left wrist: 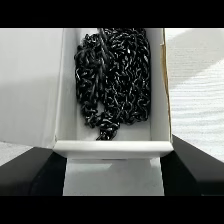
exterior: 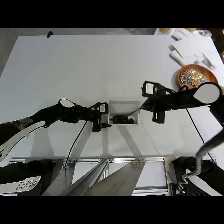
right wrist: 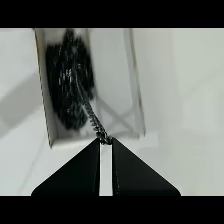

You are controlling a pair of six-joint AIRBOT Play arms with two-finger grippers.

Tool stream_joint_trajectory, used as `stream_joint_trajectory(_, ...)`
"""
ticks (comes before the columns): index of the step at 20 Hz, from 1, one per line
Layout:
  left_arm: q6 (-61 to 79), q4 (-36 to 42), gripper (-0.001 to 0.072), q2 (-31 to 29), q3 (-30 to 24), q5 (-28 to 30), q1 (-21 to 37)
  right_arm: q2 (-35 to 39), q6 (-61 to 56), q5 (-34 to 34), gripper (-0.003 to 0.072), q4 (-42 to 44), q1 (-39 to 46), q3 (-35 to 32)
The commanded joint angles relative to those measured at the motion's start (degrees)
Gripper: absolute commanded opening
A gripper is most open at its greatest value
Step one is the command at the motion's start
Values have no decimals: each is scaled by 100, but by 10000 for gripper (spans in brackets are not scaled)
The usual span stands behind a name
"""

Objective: Fold the box and place the chain.

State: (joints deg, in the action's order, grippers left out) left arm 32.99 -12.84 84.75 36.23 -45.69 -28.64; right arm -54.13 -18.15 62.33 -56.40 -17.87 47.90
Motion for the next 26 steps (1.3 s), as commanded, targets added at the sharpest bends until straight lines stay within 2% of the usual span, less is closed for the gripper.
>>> stream_joint_trajectory(1, 0, 0, 150, 4, -2, 0, -2, -26, -879, -74, 16, 210, -503, 638)
stream_joint_trajectory(3, 0, 0, 150, 4, -2, 0, -2, -186, -1038, -297, 16, 247, -796, 656)
stream_joint_trajectory(10, 0, 0, 150, 4, -2, 2, -2, -1349, -1117, -404, 18, 232, -1434, 656)
stream_joint_trajectory(11, 0, 0, 150, 4, -2, 0, -2, -1491, -1241, -463, 55, 214, -1434, 656)
stream_joint_trajectory(13, 0, 0, 150, 4, -2, 2, -2, -1591, -1434, -514, 241, -39, -1434, 658)
stream_joint_trajectory(14, 0, 0, 150, 4, -2, 0, -2, -1578, -1510, -431, 302, -120, -1419, 706)
stream_joint_trajectory(15, 0, 0, 150, 4, -2, 2, -2, -1576, -1506, -151, 315, -149, -1353, 898)
stream_joint_trajectory(17, 0, 0, 150, 4, -2, 2, -2, -1580, -1506, 382, 286, -144, -1084, 1576)
stream_joint_trajectory(19, 0, 0, 150, 4, -2, 2, -2, -1624, -1504, 597, 87, -144, -767, 2361)
stream_joint_trajectory(20, 0, 0, 150, 4, -2, 2, -2, -1687, -1504, 560, 16, -144, -601, 2682)
stream_joint_trajectory(23, 0, 0, 150, 4, -2, 2, -2, -2044, -1687, 280, 16, -153, -181, 2999)
stream_joint_trajectory(26, 0, 0, 150, 4, -2, 2, -2, -2680, -2636, 334, 16, -269, 120, 2992)
